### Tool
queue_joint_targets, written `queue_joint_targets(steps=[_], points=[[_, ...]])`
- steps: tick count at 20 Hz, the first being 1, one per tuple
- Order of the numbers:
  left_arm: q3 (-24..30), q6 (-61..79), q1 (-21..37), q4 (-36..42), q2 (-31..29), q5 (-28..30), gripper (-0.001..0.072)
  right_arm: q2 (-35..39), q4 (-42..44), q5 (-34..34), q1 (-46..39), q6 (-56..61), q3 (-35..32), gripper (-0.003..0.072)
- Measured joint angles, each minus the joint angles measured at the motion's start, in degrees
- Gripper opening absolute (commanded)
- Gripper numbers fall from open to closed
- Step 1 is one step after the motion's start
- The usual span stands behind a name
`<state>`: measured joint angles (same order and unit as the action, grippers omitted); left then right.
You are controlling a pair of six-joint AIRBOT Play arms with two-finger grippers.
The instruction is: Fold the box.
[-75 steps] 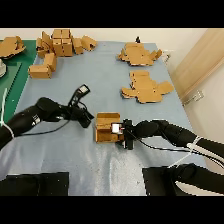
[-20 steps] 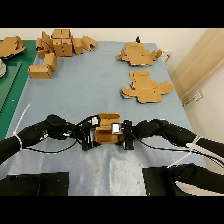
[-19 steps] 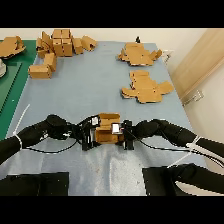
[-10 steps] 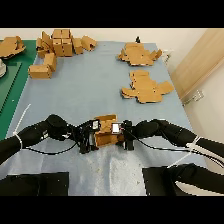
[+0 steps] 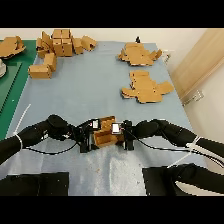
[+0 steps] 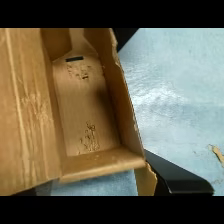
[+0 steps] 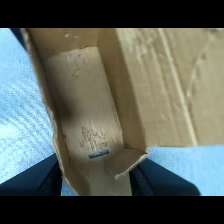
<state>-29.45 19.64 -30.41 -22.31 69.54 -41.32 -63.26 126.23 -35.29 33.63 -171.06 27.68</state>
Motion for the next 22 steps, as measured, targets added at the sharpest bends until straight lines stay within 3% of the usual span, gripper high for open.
queue_joint_targets(steps=[14,16,22], points=[[0.0,-0.4,0.0,-1.0,0.0,0.8,0.0705,0.0,0.0,-2.6,0.0,0.0,0.0,0.0571],[0.0,-0.9,0.0,-2.0,0.0,0.8,0.0433,0.0,0.0,-2.6,0.0,0.0,0.0,0.0571],[0.0,-1.5,0.0,-3.5,0.0,0.9,0.0426,0.0,0.0,-2.7,0.0,0.0,0.0,0.0571]])
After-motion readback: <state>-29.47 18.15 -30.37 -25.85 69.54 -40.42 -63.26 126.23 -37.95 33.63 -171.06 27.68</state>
